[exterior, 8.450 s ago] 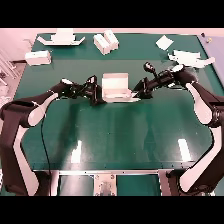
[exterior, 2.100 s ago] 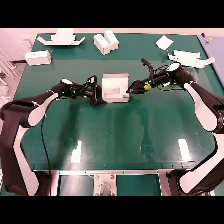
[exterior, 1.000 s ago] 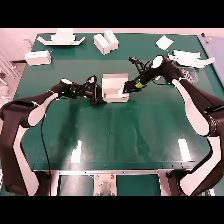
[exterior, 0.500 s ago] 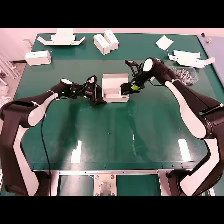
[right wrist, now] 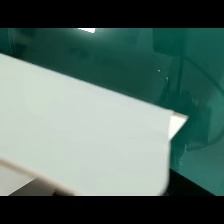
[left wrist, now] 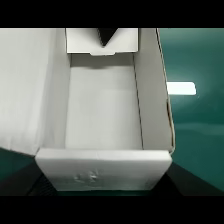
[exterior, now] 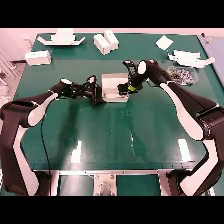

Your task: Fold the box and place the chain.

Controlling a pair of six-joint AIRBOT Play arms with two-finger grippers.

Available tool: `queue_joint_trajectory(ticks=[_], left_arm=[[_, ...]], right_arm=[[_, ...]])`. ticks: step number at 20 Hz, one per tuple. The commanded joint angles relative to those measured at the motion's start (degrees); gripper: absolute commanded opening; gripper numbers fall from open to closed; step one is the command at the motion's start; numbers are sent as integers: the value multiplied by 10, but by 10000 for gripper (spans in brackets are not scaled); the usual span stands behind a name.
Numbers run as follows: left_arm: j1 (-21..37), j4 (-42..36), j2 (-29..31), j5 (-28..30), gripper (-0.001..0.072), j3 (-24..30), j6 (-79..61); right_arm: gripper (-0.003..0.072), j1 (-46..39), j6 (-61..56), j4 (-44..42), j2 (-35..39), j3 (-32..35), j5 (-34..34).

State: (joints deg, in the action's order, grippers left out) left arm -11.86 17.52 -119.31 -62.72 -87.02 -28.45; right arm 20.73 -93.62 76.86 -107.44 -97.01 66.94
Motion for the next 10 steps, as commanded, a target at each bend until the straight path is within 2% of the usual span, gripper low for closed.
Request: queue_joint_trajectory(ticks=[1, 2, 5, 10], left_arm=[[0, 0, 0, -3, 525, 0, 0], [0, 0, 0, -4, 525, 0, 0], [0, 0, 0, -4, 525, 0, 0], [0, 0, 0, -4, 526, 0, 0]], right_arm=[[432, 8, -35, 7, -11, 0, -1], [389, 10, -40, 8, -16, 0, -1], [354, 13, -40, 8, -20, 0, -2], [354, 13, -61, 8, -23, 0, -7]])
